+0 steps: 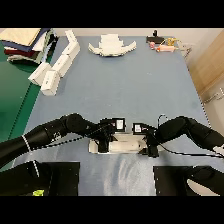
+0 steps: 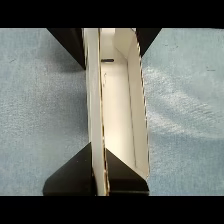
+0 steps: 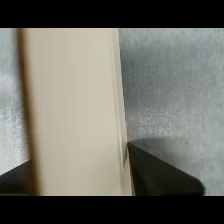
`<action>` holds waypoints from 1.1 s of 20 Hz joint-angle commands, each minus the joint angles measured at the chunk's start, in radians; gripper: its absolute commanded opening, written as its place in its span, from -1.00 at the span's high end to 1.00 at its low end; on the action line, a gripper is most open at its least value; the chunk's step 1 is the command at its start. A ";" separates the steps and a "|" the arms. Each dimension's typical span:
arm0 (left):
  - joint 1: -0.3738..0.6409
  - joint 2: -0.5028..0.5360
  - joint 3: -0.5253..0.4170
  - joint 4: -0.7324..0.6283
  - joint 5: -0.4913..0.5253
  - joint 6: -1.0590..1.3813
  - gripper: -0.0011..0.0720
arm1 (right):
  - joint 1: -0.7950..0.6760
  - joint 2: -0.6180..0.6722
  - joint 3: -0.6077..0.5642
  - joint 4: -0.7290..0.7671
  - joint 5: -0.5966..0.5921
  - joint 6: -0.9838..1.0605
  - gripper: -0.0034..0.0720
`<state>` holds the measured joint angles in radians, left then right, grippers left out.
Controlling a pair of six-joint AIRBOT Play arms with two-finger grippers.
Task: Fold the box.
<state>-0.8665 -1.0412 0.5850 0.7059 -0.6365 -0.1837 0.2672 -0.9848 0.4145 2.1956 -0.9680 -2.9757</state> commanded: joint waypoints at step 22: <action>0.000 0.000 0.000 0.000 0.000 0.000 0.93 | 0.003 0.069 -0.035 -0.021 0.035 0.027 -0.98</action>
<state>-0.8665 -1.0412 0.5850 0.7059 -0.6369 -0.1837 0.2691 -0.9169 0.3958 2.1708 -0.9531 -2.9486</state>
